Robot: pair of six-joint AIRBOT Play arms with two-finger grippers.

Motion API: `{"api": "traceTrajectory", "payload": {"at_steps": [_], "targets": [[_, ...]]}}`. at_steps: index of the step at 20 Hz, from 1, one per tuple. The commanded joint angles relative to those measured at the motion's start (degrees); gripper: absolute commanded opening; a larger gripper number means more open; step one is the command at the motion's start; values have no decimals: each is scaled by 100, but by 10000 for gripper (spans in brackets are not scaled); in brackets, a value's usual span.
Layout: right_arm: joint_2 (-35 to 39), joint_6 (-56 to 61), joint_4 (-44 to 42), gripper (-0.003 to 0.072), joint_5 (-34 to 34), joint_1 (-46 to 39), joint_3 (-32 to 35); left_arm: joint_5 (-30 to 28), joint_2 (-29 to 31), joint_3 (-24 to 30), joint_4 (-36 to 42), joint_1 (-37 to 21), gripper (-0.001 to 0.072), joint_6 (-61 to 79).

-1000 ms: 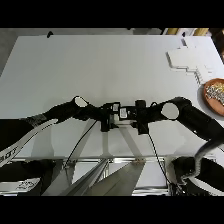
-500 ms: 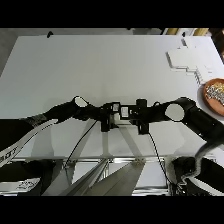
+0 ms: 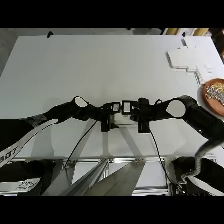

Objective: Fold the box and place the chain.

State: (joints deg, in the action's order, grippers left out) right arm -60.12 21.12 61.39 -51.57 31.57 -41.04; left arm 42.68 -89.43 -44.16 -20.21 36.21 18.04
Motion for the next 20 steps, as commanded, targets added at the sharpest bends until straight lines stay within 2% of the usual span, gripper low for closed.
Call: {"api": "traceTrajectory", "payload": {"at_steps": [1,7,12,20], "targets": [[-214,-26,-133,18,-251,-26,4,-2,-2,2,2,-4,288,-4],[-275,-160,-190,18,-262,-26,133,-2,-2,2,2,-4,288,-4],[-284,-195,-188,18,42,-26,413,0,-2,2,2,-4,288,-4],[-286,-195,-186,18,199,-26,417,-2,-2,2,2,-4,288,-7]]}}
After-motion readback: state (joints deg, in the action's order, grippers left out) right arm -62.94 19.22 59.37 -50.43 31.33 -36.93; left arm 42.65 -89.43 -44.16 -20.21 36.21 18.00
